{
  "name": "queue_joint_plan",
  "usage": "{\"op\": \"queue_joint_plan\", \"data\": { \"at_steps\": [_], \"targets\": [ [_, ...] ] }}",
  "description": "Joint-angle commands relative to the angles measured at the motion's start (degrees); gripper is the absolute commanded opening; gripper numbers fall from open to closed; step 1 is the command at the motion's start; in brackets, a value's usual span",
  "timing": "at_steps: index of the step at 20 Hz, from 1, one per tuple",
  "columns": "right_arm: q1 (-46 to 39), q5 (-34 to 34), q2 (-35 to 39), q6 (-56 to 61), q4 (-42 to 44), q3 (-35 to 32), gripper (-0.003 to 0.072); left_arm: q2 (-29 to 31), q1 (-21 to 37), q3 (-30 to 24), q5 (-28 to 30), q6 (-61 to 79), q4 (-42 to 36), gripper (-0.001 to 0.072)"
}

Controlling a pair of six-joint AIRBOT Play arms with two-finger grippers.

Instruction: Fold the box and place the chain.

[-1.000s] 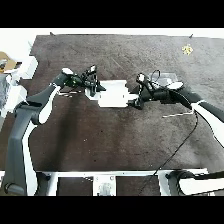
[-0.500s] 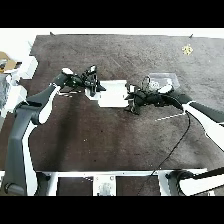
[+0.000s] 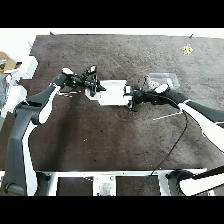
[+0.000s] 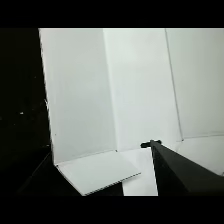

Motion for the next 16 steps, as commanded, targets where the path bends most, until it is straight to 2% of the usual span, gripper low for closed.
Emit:
{"op": "queue_joint_plan", "data": {
  "at_steps": [1,5,10,16],
  "targets": [
    [-2.6,4.2,0.1,4.9,1.5,4.5,0.0627,0.0,0.0,0.0,0.0,0.0,0.0,0.0012],
    [-4.0,6.2,-2.5,7.2,3.0,10.1,0.0629,0.0,0.0,0.0,0.0,0.0,0.0,0.0012],
    [-4.6,13.2,-10.1,11.6,0.6,19.0,0.0677,0.0,0.0,0.0,0.0,0.0,0.0,0.0012],
    [-6.3,22.6,-15.8,13.2,0.3,24.7,0.0676,0.0,0.0,0.0,0.0,0.0,0.0,0.0012]
  ]
}}
